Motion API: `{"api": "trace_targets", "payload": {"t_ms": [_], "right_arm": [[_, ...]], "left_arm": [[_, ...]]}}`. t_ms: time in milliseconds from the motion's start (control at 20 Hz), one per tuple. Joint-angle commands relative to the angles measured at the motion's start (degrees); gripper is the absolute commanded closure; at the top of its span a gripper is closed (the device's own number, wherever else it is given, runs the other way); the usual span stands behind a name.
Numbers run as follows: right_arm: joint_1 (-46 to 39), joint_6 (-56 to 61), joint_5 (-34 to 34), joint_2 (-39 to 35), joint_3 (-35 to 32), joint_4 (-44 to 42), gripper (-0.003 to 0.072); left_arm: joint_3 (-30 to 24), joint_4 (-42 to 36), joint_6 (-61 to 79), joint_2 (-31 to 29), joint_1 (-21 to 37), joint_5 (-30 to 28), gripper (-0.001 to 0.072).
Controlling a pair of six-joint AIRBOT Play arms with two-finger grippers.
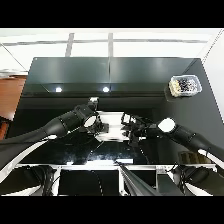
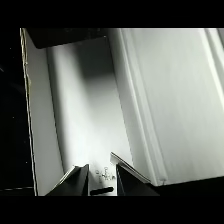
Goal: Fold the box and place the chain.
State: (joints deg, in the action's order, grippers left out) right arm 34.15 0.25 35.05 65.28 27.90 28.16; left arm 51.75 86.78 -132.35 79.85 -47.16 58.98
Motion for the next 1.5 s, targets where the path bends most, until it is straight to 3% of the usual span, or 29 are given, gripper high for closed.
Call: {"api": "trace_targets", "payload": {"t_ms": [0,50,100,150,200,250,300,350,400,600,750,850,950,1100,1450], "right_arm": [[0.02,0.07,-0.44,0.59,0.04,-1.16,0.0346],[0.02,0.04,-0.44,0.59,0.04,-1.14,0.0259],[0.02,0.04,-0.44,0.59,0.04,-1.09,0.0369],[0.02,0.07,-0.46,0.59,0.04,-1.14,0.0429],[0.02,0.07,-0.72,0.59,0.04,-1.22,0.0256],[0.0,0.07,-1.22,0.59,0.04,-1.11,0.0263],[-0.09,0.24,-1.68,0.55,0.04,-1.09,0.0476],[-0.57,0.55,-2.12,0.26,0.04,-1.01,0.0511],[-1.57,3.58,-2.08,-0.61,0.04,0.09,0.0664],[-12.52,39.65,4.79,-8.63,0.04,14.86,0.0662],[-25.79,66.53,15.58,-14.53,0.04,22.01,0.0662],[-33.68,79.19,22.84,-14.32,-0.79,25.94,0.0663],[-36.89,82.29,25.42,-14.01,-3.96,25.07,0.0662],[-35.39,83.84,24.46,-12.26,-9.49,19.71,0.0662],[-22.62,75.8,15.63,-2.91,-10.8,0.72,0.0661]], "left_arm": [[-0.02,-0.48,0.09,0.04,0.04,-0.07,0.0678],[-0.02,-0.48,0.07,0.04,0.04,-0.07,0.0677],[-0.02,-0.48,0.07,0.04,0.04,-0.04,0.0678],[-0.02,-0.48,0.07,0.04,0.04,-0.04,0.0678],[-0.02,-0.5,0.07,0.04,0.04,-0.04,0.0678],[-0.02,-0.5,0.07,0.04,0.04,-0.04,0.0678],[-0.02,-0.5,0.09,0.04,0.04,-0.04,0.0678],[-0.02,-0.48,0.07,0.04,0.04,-0.02,0.0677],[-0.02,-0.5,0.09,0.04,0.04,0.02,0.0678],[-0.02,-0.5,0.07,0.04,0.04,0.39,0.0679],[-0.02,-0.5,0.09,0.04,0.04,0.39,0.0679],[-0.02,-0.48,0.09,0.04,0.04,0.17,0.0678],[-0.02,-0.48,0.09,0.04,0.04,0.17,0.0679],[-0.02,-0.48,0.09,0.04,0.04,0.17,0.0678],[-0.02,-0.33,0.09,0.04,0.04,0.15,0.0679]]}}
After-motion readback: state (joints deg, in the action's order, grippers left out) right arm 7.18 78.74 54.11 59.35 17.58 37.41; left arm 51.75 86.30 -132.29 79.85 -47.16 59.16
